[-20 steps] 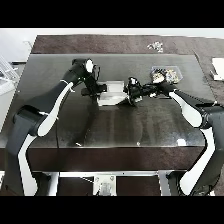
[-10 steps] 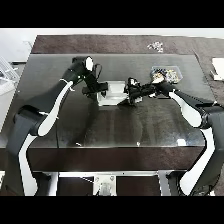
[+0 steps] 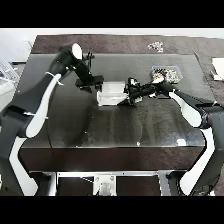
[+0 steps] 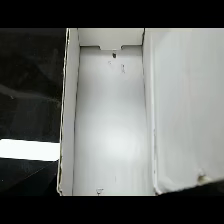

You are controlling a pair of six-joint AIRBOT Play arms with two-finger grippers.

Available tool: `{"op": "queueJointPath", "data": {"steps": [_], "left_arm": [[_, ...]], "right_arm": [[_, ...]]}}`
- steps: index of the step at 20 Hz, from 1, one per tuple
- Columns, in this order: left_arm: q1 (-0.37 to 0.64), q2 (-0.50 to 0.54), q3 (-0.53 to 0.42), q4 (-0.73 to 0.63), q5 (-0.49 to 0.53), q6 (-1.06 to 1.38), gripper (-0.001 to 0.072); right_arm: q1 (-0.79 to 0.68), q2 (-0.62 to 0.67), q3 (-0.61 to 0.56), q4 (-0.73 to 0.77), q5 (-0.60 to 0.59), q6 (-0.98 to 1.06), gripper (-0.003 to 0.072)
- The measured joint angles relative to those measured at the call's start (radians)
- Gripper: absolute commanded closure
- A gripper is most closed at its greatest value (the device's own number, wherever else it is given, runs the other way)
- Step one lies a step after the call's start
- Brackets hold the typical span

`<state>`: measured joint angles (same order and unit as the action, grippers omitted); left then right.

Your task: Fold the box and place the chain.

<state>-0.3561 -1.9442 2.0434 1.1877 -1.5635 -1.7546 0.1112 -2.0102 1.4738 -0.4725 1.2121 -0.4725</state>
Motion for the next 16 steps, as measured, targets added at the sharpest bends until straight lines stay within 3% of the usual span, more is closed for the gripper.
{"op": "queueJointPath", "data": {"steps": [5, 7, 8, 16], "left_arm": [[0.105, 0.028, -0.034, -0.1, -0.076, 0.378, 0.0174], [0.15, 0.035, -0.076, -0.14, -0.059, 0.537, 0.0167], [0.162, 0.035, -0.102, -0.151, -0.031, 0.616, -0.0011], [0.191, 0.036, -0.373, -0.32, 0.27, 1.444, -0.0005]], "right_arm": [[0.0, 0.0, 0.0, 0.0, 0.001, 0.0, 0.021], [0.0, 0.0, 0.0, 0.0, 0.001, 0.0, 0.021], [0.0, 0.0, 0.0, 0.001, 0.001, 0.0, 0.0211], [0.0, 0.0, 0.0, 0.001, 0.002, 0.0, 0.0211]]}}
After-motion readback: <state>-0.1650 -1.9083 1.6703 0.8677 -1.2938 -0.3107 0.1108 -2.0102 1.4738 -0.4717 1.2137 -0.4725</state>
